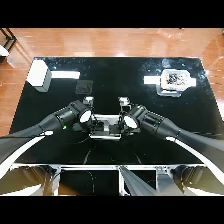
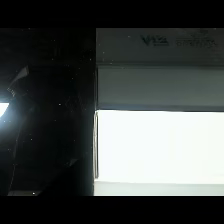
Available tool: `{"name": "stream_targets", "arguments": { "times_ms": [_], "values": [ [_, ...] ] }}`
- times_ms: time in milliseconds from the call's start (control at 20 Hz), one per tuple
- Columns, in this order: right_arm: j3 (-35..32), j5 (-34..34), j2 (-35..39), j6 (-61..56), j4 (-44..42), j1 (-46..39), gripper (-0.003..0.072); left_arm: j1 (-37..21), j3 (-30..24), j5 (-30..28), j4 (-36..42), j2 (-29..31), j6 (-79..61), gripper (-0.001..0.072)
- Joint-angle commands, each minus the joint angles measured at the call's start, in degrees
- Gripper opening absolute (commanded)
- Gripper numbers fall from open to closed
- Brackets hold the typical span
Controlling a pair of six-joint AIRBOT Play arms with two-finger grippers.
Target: Fold the box and place the chain.
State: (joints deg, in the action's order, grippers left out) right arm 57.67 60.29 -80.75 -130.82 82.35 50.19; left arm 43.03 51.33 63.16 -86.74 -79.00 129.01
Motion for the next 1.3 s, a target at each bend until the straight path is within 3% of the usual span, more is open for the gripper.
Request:
{"name": "stream_targets", "arguments": {
  "times_ms": [0,300,450,950,1050,1100,1150,1250],
  "values": [
    [2.16,1.20,-1.66,-3.17,0.90,0.22,0.0346,0.02,-0.02,-0.09,0.02,-0.02,-0.02,0.0025],
    [3.78,2.73,-4.28,-4.87,0.85,0.22,0.0336,0.02,-0.02,-0.11,-0.02,-0.02,-0.02,0.0025],
    [3.78,2.47,-4.72,-4.87,0.74,0.22,0.0242,0.02,-0.02,-0.31,-0.02,-0.02,-0.02,0.0025],
    [4.76,2.21,-6.34,-4.85,0.87,0.20,0.0240,0.02,-0.02,-0.96,0.02,-0.02,-0.02,0.0025],
    [4.81,1.79,-6.36,-4.57,0.87,0.20,0.0123,0.02,-0.02,-0.94,0.02,-0.02,-0.02,0.0025],
    [4.85,1.51,-6.34,-4.59,0.68,0.20,0.0118,0.02,-0.02,-0.90,0.02,-0.02,-0.02,0.0025],
    [4.94,1.49,-6.34,-4.55,0.68,0.22,0.0030,0.02,-0.02,-0.87,0.02,-0.02,-0.02,0.0025],
    [5.31,1.60,-6.34,-4.52,0.70,0.22,0.0029,0.02,-0.02,-0.90,0.02,-0.02,-0.02,0.0025]
  ]
}}
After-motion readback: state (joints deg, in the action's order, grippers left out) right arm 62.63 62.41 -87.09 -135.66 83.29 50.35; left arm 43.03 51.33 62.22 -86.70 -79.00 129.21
